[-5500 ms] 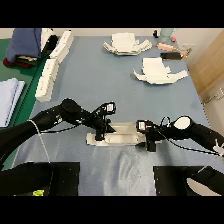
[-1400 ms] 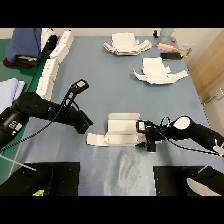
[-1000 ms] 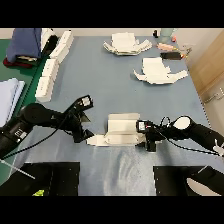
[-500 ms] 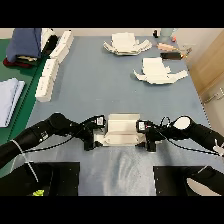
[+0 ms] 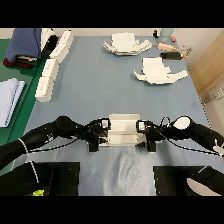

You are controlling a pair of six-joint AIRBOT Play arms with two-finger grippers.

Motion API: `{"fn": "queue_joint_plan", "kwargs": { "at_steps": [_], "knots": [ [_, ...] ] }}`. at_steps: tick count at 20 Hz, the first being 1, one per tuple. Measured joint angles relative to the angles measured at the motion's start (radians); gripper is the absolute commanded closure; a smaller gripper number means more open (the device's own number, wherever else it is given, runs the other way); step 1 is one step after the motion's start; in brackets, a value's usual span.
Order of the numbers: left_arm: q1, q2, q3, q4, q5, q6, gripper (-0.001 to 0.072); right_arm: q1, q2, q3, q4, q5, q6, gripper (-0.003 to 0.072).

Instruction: Fold the box.

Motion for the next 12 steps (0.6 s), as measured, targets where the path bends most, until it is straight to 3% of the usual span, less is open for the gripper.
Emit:
{"fn": "queue_joint_plan", "kwargs": {
  "at_steps": [8,9,11,12],
  "knots": [
    [-0.072,-0.037,0.002,-0.146,0.085,0.079,0.0481,-0.001,0.0,0.0,-0.001,0.0,0.0,0.0104],
    [-0.077,-0.039,0.003,-0.162,0.089,0.089,0.0434,-0.001,0.0,0.0,-0.001,0.0,0.0,0.0104],
    [-0.083,-0.041,0.003,-0.185,0.094,0.1,0.0011,-0.001,0.0,0.0,-0.001,0.0,0.0,0.0104],
    [-0.085,-0.042,0.003,-0.191,0.095,0.105,0.0011,-0.001,0.0,0.0,-0.001,0.0,-0.001,0.0104]
  ]
}}
